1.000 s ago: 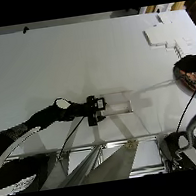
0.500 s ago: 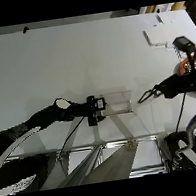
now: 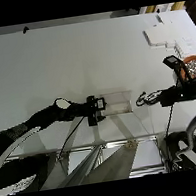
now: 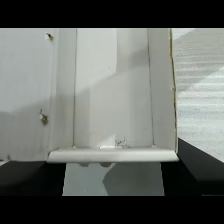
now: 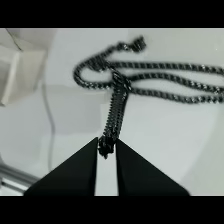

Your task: Fold the box and place the chain.

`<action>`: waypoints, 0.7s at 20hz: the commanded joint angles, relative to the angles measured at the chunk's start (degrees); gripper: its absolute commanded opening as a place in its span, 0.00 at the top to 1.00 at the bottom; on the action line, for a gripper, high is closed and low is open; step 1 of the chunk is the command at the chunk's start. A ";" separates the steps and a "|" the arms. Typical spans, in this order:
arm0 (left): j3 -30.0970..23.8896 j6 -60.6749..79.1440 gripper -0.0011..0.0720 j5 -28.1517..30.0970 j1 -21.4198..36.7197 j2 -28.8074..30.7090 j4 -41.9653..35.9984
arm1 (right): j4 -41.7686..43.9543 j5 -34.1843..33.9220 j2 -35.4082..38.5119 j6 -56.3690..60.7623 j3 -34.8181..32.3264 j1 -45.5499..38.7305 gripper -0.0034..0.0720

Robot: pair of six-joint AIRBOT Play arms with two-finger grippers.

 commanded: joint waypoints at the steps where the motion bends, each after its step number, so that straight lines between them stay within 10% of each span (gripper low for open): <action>1: 0.00 0.00 0.71 0.00 0.02 0.04 0.02 | -3.67 2.03 -0.81 1.27 -0.61 0.09 0.59; 14: 0.00 0.00 0.71 0.00 0.02 0.04 0.02 | -0.90 -22.47 -27.28 -4.48 -0.61 5.92 0.60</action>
